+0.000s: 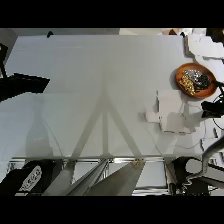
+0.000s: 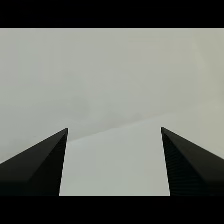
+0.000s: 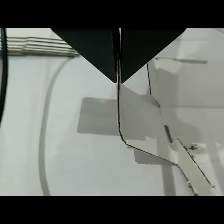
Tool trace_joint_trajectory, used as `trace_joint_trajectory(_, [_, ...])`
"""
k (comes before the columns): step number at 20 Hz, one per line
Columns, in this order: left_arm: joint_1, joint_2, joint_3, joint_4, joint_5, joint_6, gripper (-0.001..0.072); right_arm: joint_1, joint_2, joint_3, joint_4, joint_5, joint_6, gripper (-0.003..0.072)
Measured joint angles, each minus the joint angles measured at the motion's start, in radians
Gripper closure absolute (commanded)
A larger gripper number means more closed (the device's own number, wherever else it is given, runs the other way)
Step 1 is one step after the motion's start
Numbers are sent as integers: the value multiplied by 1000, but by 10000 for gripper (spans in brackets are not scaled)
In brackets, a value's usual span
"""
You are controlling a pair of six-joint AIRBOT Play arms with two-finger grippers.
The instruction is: Fold the box and place the chain.
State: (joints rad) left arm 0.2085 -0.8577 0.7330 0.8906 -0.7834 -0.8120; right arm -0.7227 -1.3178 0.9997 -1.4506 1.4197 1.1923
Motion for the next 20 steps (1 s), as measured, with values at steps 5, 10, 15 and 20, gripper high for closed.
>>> trace_joint_trajectory(5, [0, 0, 0, 0, 0, 0, 65, 0, 147, -89, 291, -46, -116, 676])
trace_joint_trajectory(10, [0, 0, 0, 0, 0, 0, 65, 38, 291, -258, 450, -127, -214, 675])
trace_joint_trajectory(15, [0, 0, 0, 0, 0, 0, 65, 185, 348, -338, 597, -208, -329, 674])
trace_joint_trajectory(20, [0, 0, 0, 0, 0, 0, 65, 352, 357, -359, 773, -377, -453, 675])
